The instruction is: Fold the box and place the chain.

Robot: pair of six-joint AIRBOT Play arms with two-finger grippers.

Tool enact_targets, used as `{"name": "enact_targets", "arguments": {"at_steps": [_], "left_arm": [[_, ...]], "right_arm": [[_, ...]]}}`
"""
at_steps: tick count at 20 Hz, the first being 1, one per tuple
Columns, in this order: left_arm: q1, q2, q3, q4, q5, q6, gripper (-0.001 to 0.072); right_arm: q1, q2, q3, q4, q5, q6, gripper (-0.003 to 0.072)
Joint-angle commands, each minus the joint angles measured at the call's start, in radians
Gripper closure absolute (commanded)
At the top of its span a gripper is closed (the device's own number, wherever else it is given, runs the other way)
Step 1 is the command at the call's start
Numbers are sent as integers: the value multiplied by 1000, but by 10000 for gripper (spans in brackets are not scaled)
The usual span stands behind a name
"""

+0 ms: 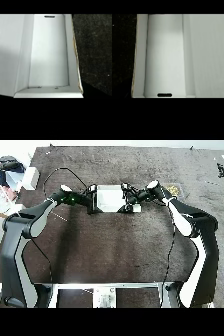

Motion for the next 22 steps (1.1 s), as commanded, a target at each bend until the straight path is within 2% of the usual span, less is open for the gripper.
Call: {"name": "enact_targets", "arguments": {"at_steps": [1,20,21,22], "left_arm": [[1,0,0,-5,3,-3,306],[1,0,0,-6,-6,-3,306],[1,0,0,-6,-9,-3,306],[1,0,0,-6,-10,-5,306]], "right_arm": [[0,0,0,0,1,1,216],[1,1,0,-3,-5,12,215],[-1,3,0,0,-2,9,184],[-2,8,0,-10,2,16,-31]]}}
